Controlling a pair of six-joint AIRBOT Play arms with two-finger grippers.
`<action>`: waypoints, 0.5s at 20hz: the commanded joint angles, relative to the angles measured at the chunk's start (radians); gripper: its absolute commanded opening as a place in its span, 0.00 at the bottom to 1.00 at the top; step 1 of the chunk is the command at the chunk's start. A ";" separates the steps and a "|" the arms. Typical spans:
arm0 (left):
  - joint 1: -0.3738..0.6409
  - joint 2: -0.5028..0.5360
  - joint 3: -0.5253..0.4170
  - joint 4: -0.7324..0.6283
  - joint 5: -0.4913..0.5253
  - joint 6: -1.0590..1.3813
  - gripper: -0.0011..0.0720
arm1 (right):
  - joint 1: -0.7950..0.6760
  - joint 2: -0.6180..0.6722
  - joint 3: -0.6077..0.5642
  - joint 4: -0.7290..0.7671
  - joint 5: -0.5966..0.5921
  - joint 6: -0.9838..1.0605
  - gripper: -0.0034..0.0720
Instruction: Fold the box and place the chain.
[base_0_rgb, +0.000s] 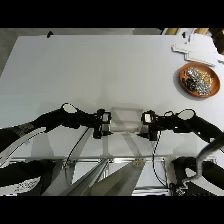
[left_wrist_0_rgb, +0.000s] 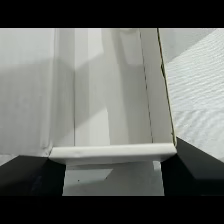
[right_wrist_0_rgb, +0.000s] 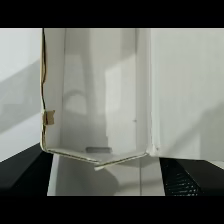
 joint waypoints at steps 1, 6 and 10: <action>0.000 0.000 0.000 -0.003 0.005 -0.002 0.17 | 0.000 0.090 0.001 -0.199 -0.007 0.196 0.97; 0.000 0.000 0.000 -0.003 0.005 -0.002 0.17 | 0.000 0.309 0.001 -0.500 0.037 0.513 0.96; 0.000 0.000 0.000 -0.004 0.005 -0.002 0.17 | 0.000 0.494 0.001 -0.464 0.145 0.573 0.89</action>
